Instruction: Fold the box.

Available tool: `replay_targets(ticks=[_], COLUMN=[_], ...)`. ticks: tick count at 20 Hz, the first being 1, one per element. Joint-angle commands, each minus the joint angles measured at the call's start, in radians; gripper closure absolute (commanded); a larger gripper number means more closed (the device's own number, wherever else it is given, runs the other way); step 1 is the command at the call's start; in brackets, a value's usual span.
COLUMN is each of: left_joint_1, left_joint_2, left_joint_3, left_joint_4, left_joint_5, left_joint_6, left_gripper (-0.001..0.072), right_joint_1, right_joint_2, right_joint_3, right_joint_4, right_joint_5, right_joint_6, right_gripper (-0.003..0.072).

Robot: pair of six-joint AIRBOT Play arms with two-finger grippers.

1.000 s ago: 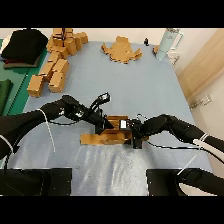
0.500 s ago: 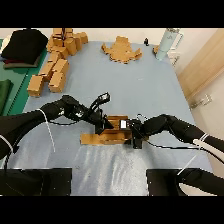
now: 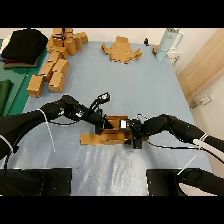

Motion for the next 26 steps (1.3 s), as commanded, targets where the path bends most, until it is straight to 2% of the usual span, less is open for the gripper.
replay_targets(ticks=[1, 2, 3, 6, 8, 11, 12, 13, 14, 15, 17, 21, 23, 26], left_joint_1=[0.003, 0.010, 0.024, 0.097, 0.163, 0.230, 0.229, 0.222, 0.205, 0.177, 0.094, -0.085, -0.105, -0.087], left_joint_2=[0.003, 0.006, 0.015, 0.075, 0.140, 0.232, 0.249, 0.257, 0.257, 0.257, 0.255, 0.227, 0.169, 0.039], left_joint_3=[0.001, 0.001, 0.002, 0.002, 0.002, 0.002, 0.002, 0.001, 0.001, -0.003, -0.012, -0.003, 0.019, 0.073], left_joint_4=[0.022, 0.040, 0.057, 0.114, 0.200, 0.381, 0.417, 0.417, 0.395, 0.358, 0.256, 0.080, 0.031, 0.027], left_joint_5=[-0.004, -0.008, -0.007, -0.056, -0.127, -0.255, -0.305, -0.364, -0.419, -0.443, -0.412, -0.156, -0.100, -0.116], left_joint_6=[-0.037, -0.066, -0.116, -0.251, -0.406, -0.690, -0.781, -0.865, -0.889, -0.905, -0.918, -0.941, -0.940, -0.940], left_gripper=[0.0585, 0.0304, 0.0167, 0.0169, 0.0015, 0.0016, 0.0142, 0.0482, 0.0699, 0.0698, 0.0698, 0.0698, 0.0699, 0.0699], right_joint_1=[0.000, 0.000, 0.000, 0.000, 0.000, 0.000, 0.000, 0.000, 0.000, 0.000, 0.000, 0.000, 0.000, 0.000], right_joint_2=[0.000, 0.000, 0.000, 0.000, 0.000, 0.000, 0.000, 0.000, 0.000, 0.000, 0.000, 0.000, 0.000, 0.000], right_joint_3=[0.000, 0.000, 0.000, 0.000, 0.000, 0.000, 0.000, 0.000, 0.000, 0.000, 0.000, 0.000, 0.000, 0.000], right_joint_4=[0.000, 0.000, 0.000, 0.000, 0.000, 0.000, 0.000, 0.000, 0.000, 0.000, 0.000, 0.000, 0.000, 0.000], right_joint_5=[0.000, 0.000, 0.000, 0.000, 0.000, 0.000, 0.000, 0.000, 0.000, 0.000, 0.000, 0.000, 0.000, 0.000], right_joint_6=[0.000, 0.000, 0.000, 0.000, 0.000, 0.000, 0.000, 0.000, 0.000, 0.000, 0.000, 0.000, 0.000, 0.000], right_gripper=[0.0162, 0.0162, 0.0162, 0.0162, 0.0162, 0.0162, 0.0162, 0.0162, 0.0162, 0.0162, 0.0162, 0.0162, 0.0162, 0.0162])
